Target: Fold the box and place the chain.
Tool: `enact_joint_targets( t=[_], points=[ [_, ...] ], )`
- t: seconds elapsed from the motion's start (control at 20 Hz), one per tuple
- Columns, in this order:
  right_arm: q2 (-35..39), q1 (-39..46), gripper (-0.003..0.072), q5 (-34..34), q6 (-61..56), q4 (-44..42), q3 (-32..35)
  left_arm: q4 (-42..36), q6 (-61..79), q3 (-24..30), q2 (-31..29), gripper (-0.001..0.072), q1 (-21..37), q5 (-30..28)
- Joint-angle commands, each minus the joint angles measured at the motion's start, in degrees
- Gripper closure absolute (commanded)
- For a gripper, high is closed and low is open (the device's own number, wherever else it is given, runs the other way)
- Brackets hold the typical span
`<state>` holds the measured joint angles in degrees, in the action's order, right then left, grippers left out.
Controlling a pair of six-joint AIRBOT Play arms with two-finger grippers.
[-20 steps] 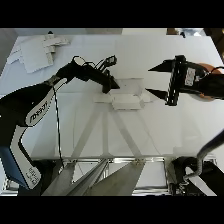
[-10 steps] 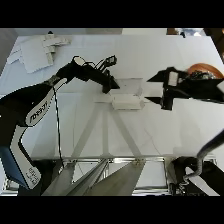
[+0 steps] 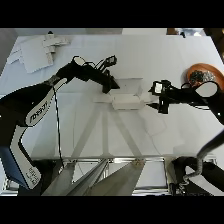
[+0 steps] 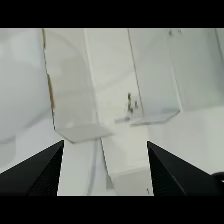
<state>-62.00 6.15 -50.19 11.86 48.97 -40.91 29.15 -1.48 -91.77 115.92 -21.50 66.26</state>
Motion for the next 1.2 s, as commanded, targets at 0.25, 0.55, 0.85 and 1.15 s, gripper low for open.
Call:
enact_joint_targets(
  t=[0.25, 0.55, 0.85, 1.15],
  points=[
    [-10.6, 1.2, 0.0107, 4.7, 0.8, 4.5, 0.3, 0.0, 0.0, 0.0, 0.0, 0.0699, 0.0, 0.0],
    [-14.0, 1.2, 0.0107, 2.4, 6.6, -5.8, 0.3, 0.0, 0.0, 0.0, 0.0, 0.0699, 0.0, 0.0],
    [-14.0, 1.0, 0.0107, 1.6, 6.7, -6.1, 0.4, 0.0, 0.0, 0.0, 0.0, 0.0699, 0.0, 0.0],
    [-15.8, -0.4, 0.0107, 1.4, 8.4, -7.3, 1.0, 0.0, 0.0, 0.0, 0.0, 0.0699, 0.0, 0.0]
  ],
)
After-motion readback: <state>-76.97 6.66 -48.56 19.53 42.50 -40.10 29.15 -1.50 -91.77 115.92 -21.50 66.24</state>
